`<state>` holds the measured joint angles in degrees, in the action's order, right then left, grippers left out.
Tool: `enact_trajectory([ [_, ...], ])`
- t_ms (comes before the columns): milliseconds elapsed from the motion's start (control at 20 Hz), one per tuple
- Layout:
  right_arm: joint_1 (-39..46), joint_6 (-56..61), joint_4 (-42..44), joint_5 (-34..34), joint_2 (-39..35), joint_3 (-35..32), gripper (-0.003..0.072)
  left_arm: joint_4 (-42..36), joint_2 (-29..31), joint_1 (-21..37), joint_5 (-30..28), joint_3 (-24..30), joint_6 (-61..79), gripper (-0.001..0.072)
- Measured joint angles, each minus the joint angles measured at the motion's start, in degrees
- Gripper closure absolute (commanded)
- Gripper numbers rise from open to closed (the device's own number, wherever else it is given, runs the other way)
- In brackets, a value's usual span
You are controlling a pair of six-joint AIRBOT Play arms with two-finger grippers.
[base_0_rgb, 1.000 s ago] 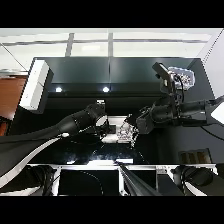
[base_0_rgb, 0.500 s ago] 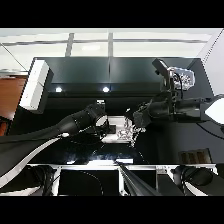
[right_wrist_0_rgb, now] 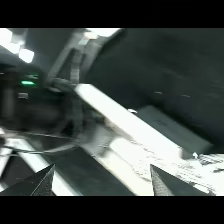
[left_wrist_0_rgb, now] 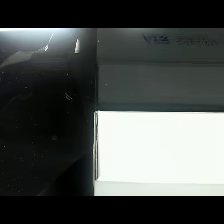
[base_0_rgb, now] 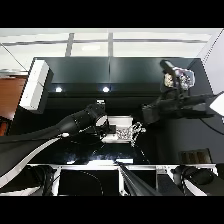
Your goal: Fold the box and place the chain.
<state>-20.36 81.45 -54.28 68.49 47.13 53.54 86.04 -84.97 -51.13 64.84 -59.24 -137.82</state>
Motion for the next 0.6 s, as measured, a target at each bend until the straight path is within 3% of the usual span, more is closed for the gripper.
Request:
enact_trajectory([
  [300, 14.19, -15.02, -6.78, 4.52, -3.02, -5.55, -0.0006, 0.02, 0.0, 0.0, 0.0, 0.0, 0.0, 0.0675],
  [600, 17.07, -36.39, -7.93, -9.01, -3.48, -21.94, -0.0023, 0.0, 0.0, 0.0, -0.02, 0.0, 0.02, 0.0676],
])
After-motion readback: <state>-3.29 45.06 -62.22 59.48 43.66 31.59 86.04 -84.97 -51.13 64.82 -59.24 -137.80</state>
